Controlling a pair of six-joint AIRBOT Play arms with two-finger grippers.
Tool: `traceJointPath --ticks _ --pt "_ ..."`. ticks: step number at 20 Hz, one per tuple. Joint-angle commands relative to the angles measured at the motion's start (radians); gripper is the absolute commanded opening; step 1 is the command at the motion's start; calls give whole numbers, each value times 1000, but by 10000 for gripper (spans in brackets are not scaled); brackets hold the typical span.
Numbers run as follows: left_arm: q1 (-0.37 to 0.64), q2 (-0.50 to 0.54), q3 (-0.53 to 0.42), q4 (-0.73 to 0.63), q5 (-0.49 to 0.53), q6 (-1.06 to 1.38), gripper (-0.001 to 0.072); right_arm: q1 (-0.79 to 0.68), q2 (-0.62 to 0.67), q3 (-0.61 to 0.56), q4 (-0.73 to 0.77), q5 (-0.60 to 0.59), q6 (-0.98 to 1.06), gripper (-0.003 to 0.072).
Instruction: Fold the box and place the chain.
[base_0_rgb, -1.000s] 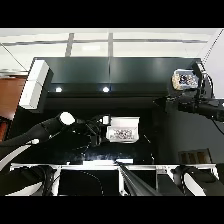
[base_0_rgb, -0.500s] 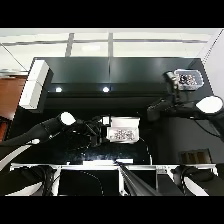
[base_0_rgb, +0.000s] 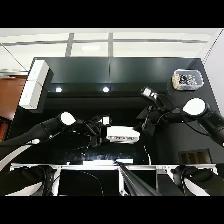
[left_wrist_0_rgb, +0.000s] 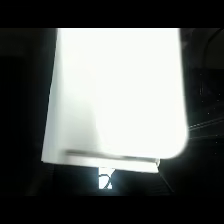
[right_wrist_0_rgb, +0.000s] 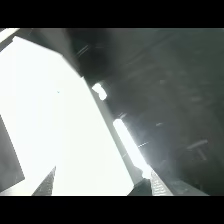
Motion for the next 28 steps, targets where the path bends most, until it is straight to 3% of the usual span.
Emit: traceJointPath --ticks 1,5,12,13,16,17,21,28 --pt "0 0 1 0 0 0 481 50 -2 -1 -71 70 -67 619" --pt "0 0 1 0 0 0 481 98 -2 -1 -66 -11 -82 604" --pt "0 0 1 0 0 0 481 107 -2 0 -70 -15 -81 600" --pt "0 0 1 0 0 0 481 109 -2 0 -69 -12 -82 535" --pt "0 0 1 0 0 0 481 131 -2 -1 -73 -21 -94 502" --pt "0 0 1 0 0 0 481 142 -2 -1 -81 -20 -97 391" --pt "0 0 1 0 0 0 481 170 -2 -1 -93 -58 -96 301" --pt "0 0 1 0 0 0 481 170 -2 0 -93 -31 -95 301"
